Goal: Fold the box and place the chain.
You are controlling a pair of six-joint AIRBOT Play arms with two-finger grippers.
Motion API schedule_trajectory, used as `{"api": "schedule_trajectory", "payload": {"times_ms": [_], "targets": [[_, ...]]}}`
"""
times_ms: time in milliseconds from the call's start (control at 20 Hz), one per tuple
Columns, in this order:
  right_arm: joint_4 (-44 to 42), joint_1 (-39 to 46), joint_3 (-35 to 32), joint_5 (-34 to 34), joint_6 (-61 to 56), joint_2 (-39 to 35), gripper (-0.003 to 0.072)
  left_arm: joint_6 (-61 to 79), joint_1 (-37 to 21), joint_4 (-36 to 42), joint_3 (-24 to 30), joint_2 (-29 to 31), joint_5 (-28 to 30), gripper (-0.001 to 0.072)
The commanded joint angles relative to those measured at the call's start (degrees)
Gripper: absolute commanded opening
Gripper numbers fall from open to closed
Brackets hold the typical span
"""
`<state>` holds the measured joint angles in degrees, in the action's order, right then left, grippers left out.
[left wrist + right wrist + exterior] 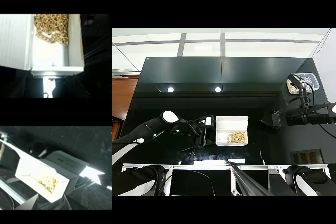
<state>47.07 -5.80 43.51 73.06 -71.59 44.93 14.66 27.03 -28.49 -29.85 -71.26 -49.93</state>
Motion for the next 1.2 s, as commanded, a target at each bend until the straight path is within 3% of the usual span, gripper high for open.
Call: {"api": "schedule_trajectory", "payload": {"times_ms": [0, 1150], "targets": [[0.0, 0.0, 0.0, 0.0, 0.0, 0.0, 0.0387, -2.1, 0.0, -1.2, 0.1, 0.0, -0.2, 0.0712], [0.0, 0.0, 0.0, 0.0, 0.0, 0.0, 0.0387, -6.1, 3.0, -0.7, 0.2, 0.0, 3.5, 0.0712]]}}
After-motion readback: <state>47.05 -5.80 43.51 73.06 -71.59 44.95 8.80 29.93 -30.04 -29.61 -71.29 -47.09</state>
